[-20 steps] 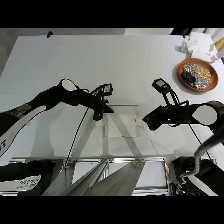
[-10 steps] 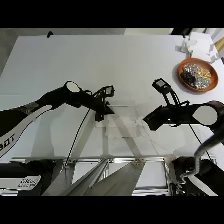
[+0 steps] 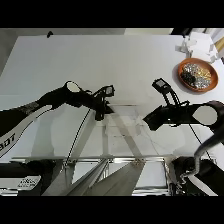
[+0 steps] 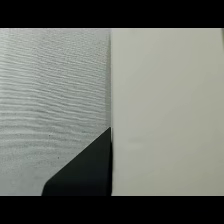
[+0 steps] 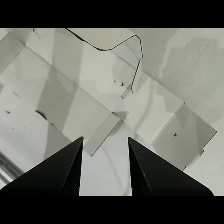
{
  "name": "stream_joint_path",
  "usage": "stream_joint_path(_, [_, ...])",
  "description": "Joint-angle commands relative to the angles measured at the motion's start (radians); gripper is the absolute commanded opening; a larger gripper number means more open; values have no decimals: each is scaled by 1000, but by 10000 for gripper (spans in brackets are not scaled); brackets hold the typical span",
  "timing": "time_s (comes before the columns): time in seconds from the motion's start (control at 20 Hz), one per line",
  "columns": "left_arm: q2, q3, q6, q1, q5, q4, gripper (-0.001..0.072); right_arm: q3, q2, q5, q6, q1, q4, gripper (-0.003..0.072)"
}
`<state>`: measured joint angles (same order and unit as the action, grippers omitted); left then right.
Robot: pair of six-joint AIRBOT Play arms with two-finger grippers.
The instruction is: Fold the box and place the chain.
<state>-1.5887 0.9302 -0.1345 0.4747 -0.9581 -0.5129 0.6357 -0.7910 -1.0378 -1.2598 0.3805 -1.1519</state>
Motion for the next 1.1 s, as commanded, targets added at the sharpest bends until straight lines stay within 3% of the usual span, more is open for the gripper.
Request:
stream_joint_path(0.0, [-1, 1, 1, 1, 4, -4, 7, 1, 1, 0, 0, 0, 0, 321])
stream_joint_path(0.55, [-20, 1, 4, 0, 0, -4, 12, 1, 1, 3, 13, 0, -2, 318])
stream_joint_path(0.6, [-20, 1, 4, 0, 0, -4, 12, 1, 1, 2, 28, 0, -2, 301])
stream_joint_path(0.7, [-20, 1, 3, 0, 0, -3, 12, 1, 1, 0, 68, 0, 0, 193])
stream_joint_path(0.8, [-20, 1, 4, 0, 0, -3, 12, 1, 1, -13, 128, 0, 1, 10])
stream_joint_path(1.05, [-20, 1, 4, 0, 0, -3, 12, 1, -3, -167, 567, 0, 2, 11])
